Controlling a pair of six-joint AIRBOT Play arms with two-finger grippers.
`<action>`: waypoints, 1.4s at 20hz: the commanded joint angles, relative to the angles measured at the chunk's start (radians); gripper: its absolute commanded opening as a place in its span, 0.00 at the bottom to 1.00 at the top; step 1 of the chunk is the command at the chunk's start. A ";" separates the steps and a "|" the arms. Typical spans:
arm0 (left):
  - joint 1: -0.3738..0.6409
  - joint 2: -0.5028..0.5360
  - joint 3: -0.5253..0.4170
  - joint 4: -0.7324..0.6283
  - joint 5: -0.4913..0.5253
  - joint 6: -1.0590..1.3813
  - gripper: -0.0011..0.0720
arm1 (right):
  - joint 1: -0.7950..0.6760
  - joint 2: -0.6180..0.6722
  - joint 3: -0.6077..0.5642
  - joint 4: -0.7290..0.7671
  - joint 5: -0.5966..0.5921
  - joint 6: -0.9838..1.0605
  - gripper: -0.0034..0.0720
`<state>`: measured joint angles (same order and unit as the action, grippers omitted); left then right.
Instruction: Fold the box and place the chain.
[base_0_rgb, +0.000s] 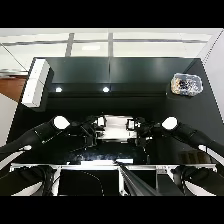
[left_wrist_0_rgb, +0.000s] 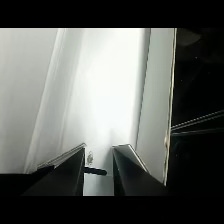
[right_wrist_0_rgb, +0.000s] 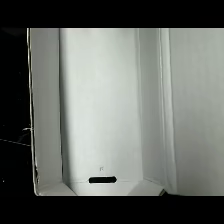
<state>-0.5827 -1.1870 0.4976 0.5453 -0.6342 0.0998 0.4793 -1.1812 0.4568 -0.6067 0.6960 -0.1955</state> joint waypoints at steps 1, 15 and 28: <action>-0.003 -0.012 0.000 -0.007 0.002 0.002 0.32 | 0.001 0.000 -0.001 0.000 -0.001 0.000 0.67; -0.006 -0.017 0.000 -0.004 0.006 0.002 0.41 | 0.001 0.000 -0.001 0.001 -0.001 0.000 0.67; -0.006 -0.017 0.000 -0.004 0.005 0.002 0.69 | 0.001 0.000 -0.001 0.001 -0.001 0.000 0.67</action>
<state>-0.5888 -1.2037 0.4976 0.5419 -0.6281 0.1013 0.4793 -1.1812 0.4564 -0.6064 0.6949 -0.1955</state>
